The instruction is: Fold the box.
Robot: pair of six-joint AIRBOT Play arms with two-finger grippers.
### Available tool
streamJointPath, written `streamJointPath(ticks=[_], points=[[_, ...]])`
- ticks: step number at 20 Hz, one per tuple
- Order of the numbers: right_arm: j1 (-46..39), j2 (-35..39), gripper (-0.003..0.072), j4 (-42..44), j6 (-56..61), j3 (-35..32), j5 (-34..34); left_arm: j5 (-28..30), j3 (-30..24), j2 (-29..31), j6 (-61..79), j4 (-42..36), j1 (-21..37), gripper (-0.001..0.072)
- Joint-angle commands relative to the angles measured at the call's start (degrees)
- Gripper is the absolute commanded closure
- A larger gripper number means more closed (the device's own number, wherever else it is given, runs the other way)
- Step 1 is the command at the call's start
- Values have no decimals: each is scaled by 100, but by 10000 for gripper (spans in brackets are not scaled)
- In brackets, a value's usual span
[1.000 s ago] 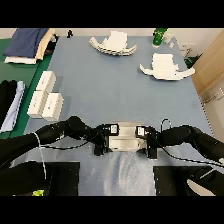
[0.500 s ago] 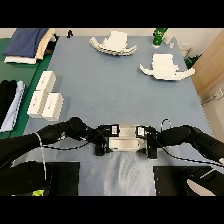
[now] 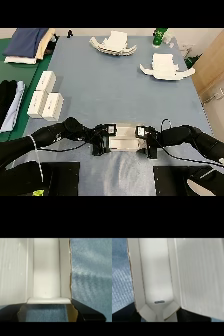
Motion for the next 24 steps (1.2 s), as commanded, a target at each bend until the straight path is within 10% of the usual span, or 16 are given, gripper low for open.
streamJointPath(ticks=[1, 13, 16, 24], points=[[-2, 2, 204, 2, 2, -2, -2, 208, -37, 44, 70, -118, -72, 12], [-2, 2, 204, 2, 2, -2, 0, 326, -55, -122, 181, -245, -304, 14], [-2, 2, 205, 2, 2, -2, 0, 323, -55, -122, 184, -221, -297, 259], [-2, 2, 204, 0, 2, -2, 0, 323, -55, -125, 166, -223, -297, 258]])
